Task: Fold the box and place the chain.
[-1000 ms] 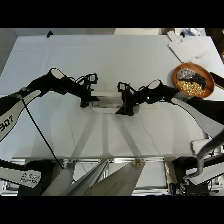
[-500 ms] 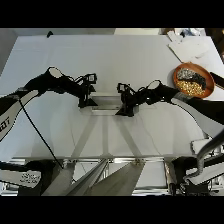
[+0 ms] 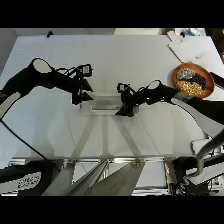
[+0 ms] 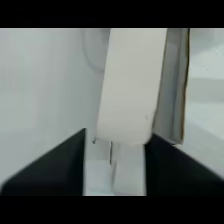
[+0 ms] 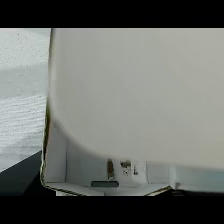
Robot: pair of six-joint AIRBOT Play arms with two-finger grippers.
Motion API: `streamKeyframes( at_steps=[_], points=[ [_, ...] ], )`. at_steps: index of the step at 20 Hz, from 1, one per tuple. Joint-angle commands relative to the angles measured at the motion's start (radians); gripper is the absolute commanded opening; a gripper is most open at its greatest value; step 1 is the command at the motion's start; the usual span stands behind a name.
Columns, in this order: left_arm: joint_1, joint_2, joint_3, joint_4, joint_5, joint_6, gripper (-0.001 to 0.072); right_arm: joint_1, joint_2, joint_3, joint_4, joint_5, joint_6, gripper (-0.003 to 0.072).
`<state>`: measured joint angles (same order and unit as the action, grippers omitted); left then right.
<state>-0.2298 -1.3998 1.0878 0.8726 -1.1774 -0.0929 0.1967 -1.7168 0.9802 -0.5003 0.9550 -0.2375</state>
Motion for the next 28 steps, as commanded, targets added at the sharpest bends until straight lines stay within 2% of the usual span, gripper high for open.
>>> streamKeyframes(
  at_steps=[1,3,7,9,11,13,17,19,24,28],
  points=[
    [0.001,0.076,0.001,0.136,-0.122,-0.158,-0.0003,0.000,0.000,0.000,0.000,-0.001,0.000,0.0525],
    [0.001,0.071,0.000,0.160,-0.220,-0.181,0.0009,0.000,0.000,0.000,0.000,-0.001,0.000,0.0525],
    [-0.011,0.028,0.000,0.081,-0.229,-0.185,0.0010,0.000,0.000,0.000,0.000,0.000,0.000,0.0525],
    [-0.023,-0.010,0.000,-0.024,-0.221,-0.182,0.0010,0.000,0.000,0.000,0.000,-0.001,0.000,0.0525],
    [-0.035,-0.055,0.000,-0.118,-0.155,-0.181,0.0010,0.000,0.000,0.000,0.000,-0.001,0.000,0.0525],
    [-0.032,-0.083,0.000,-0.173,-0.027,-0.190,0.0010,0.000,0.000,0.000,0.000,-0.001,0.000,0.0525],
    [-0.031,-0.101,0.000,-0.195,0.265,-0.301,0.0010,0.000,0.000,0.000,0.000,-0.001,0.000,0.0525],
    [-0.031,-0.122,0.000,-0.214,0.347,-0.395,0.0009,0.000,0.000,0.000,0.000,-0.001,0.000,0.0525],
    [-0.034,-0.227,0.000,-0.214,0.347,-0.469,0.0009,0.000,0.000,0.000,0.000,-0.001,0.000,0.0525],
    [-0.031,-0.219,0.000,-0.212,0.302,-0.469,0.0010,0.000,0.000,0.000,0.000,-0.001,0.000,0.0525]
  ],
)
